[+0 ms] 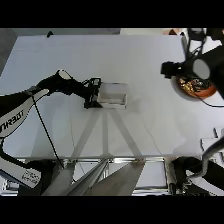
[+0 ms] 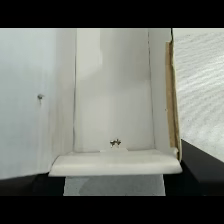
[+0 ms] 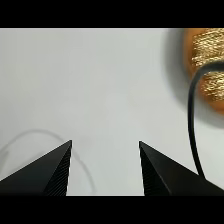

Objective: Fold the box and place the chain.

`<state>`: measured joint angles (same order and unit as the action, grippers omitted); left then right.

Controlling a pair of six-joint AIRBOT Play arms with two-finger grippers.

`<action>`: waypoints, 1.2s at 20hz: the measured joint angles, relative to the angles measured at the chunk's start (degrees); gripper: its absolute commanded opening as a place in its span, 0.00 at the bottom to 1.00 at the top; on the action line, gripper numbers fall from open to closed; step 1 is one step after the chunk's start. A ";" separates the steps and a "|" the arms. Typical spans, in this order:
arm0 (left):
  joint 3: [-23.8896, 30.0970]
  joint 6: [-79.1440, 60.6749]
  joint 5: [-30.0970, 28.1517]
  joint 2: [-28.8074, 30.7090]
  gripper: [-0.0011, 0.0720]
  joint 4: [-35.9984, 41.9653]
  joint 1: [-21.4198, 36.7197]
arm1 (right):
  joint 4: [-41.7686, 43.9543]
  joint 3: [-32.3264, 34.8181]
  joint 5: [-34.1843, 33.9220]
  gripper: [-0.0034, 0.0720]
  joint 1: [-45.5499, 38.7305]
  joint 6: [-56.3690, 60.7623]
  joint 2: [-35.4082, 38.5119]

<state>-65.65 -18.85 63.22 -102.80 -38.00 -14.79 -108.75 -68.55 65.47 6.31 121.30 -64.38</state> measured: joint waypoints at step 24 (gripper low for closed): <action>0.00 0.00 0.00 0.00 0.39 0.00 0.00 | 11.80 -0.02 -20.70 0.80 -28.24 -5.25 -29.57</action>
<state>-65.65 -18.85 63.22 -102.80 -38.00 -14.79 -96.95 -68.58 44.77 -21.93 116.05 -93.95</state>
